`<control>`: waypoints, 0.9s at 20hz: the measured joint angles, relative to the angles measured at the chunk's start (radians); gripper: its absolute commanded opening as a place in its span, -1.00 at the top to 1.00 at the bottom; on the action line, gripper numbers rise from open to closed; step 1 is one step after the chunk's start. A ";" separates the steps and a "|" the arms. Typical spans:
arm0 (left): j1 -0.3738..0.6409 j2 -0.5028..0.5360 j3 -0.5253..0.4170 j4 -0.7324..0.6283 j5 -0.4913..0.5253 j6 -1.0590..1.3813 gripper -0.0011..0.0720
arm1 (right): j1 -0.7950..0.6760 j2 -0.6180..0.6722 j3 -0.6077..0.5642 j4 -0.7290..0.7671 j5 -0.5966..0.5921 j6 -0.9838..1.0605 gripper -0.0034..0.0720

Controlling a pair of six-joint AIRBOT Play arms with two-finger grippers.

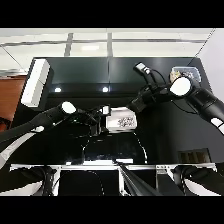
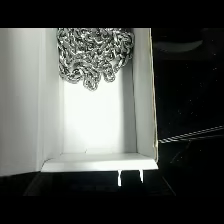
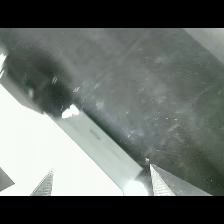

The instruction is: Fold the box and place the chain.

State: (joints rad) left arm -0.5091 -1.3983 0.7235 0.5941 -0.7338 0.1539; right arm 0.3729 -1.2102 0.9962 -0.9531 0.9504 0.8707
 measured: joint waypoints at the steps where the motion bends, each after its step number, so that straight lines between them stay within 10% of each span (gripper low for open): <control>1: 0.000 0.000 0.000 0.000 0.000 0.000 -0.14 | 0.002 -0.001 0.000 0.001 0.023 -0.052 -0.95; 18: 0.000 -0.001 0.000 0.000 0.001 -0.001 -0.14 | 0.005 -0.013 -0.117 0.135 0.104 -0.603 -0.95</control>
State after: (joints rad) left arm -0.5095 -1.3994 0.7235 0.5941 -0.7326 0.1532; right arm 0.3775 -1.2228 0.8795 -0.8185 1.0546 0.2676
